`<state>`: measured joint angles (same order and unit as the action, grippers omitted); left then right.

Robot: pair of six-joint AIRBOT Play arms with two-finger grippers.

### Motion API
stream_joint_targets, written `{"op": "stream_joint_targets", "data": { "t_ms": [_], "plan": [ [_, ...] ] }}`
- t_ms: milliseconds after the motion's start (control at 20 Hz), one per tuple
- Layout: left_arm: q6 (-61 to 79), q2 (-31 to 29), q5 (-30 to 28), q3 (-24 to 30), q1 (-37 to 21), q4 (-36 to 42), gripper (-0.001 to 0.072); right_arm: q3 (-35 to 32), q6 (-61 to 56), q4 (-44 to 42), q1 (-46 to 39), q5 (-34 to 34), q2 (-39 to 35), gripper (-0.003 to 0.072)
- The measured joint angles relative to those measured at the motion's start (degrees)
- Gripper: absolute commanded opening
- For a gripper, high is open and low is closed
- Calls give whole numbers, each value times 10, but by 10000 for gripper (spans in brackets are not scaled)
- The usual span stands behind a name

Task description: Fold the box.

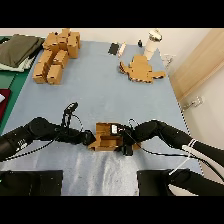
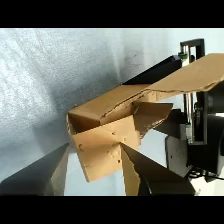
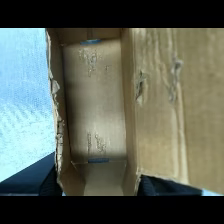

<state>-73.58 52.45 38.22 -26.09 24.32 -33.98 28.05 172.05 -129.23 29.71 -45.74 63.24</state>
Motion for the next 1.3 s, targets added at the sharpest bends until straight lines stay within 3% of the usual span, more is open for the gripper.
{"op": "stream_joint_targets", "data": {
  "t_ms": [200,500,850,1300],
  "plan": [
    [-47,22,7,-19,28,-33,494,0,0,0,0,0,0,511],
    [-254,56,12,-92,99,-217,494,0,0,0,0,0,0,511],
    [-463,127,86,-180,189,-416,494,0,0,0,0,0,0,511],
    [-593,192,154,-258,254,-506,494,0,0,0,0,0,0,511]
  ]
}}
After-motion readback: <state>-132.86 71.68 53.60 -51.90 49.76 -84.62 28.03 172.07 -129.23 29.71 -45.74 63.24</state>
